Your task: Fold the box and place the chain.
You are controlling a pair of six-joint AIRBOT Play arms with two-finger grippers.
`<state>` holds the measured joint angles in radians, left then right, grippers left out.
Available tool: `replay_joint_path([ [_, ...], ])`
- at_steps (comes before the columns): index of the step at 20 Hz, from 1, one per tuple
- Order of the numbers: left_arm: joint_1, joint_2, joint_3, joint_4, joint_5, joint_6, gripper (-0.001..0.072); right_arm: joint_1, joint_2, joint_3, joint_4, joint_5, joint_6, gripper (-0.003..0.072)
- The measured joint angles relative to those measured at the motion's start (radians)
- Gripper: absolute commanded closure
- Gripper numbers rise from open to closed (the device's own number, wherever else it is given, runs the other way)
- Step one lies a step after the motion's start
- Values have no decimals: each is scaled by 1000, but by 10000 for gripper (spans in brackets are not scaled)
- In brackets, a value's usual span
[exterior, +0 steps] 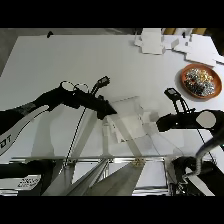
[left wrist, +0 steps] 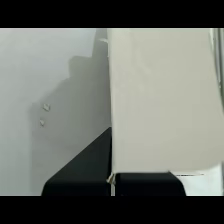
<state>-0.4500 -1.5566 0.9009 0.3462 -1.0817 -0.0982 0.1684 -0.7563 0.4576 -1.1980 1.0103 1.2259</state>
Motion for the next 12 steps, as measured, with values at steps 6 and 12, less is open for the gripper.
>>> replay_joint_path([
  [6,-90,44,0,146,66,150,706,0,23,101,10,65,-1,354],
  [12,-138,43,1,195,149,181,706,0,101,139,2,110,-3,355],
])
